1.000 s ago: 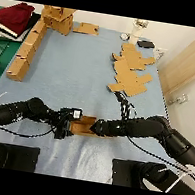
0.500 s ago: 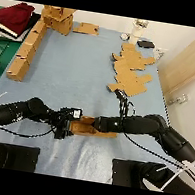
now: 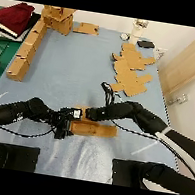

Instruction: Fold the box.

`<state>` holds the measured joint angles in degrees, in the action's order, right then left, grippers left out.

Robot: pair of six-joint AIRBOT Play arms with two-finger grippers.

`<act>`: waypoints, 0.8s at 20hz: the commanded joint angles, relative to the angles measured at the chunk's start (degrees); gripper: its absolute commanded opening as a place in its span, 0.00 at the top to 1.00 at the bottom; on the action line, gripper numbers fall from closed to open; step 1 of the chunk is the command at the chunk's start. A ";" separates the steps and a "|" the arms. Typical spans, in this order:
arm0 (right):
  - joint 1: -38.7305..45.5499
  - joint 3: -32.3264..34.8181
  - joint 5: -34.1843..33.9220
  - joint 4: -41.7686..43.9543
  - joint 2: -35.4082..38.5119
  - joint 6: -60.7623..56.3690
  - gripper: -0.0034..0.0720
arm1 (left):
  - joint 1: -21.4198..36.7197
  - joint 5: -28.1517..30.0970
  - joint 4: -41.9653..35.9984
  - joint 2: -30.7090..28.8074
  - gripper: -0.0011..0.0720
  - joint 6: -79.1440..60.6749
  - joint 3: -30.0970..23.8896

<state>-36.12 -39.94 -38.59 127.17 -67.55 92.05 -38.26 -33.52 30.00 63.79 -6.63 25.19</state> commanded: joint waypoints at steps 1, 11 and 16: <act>-0.04 -0.92 -1.49 -0.46 -3.76 3.39 0.95 | 0.02 -0.07 0.02 0.15 0.27 0.02 -0.02; 0.20 -5.97 -10.78 -18.05 8.52 4.42 0.95 | 0.02 0.09 0.00 0.15 0.27 0.02 0.02; -0.07 -3.74 -30.01 -23.45 26.51 14.14 0.67 | 0.02 0.07 0.00 0.15 0.27 0.02 0.02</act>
<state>-36.07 -44.95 -57.12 107.90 -49.15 99.83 -38.26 -33.47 30.00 63.92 -6.63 25.19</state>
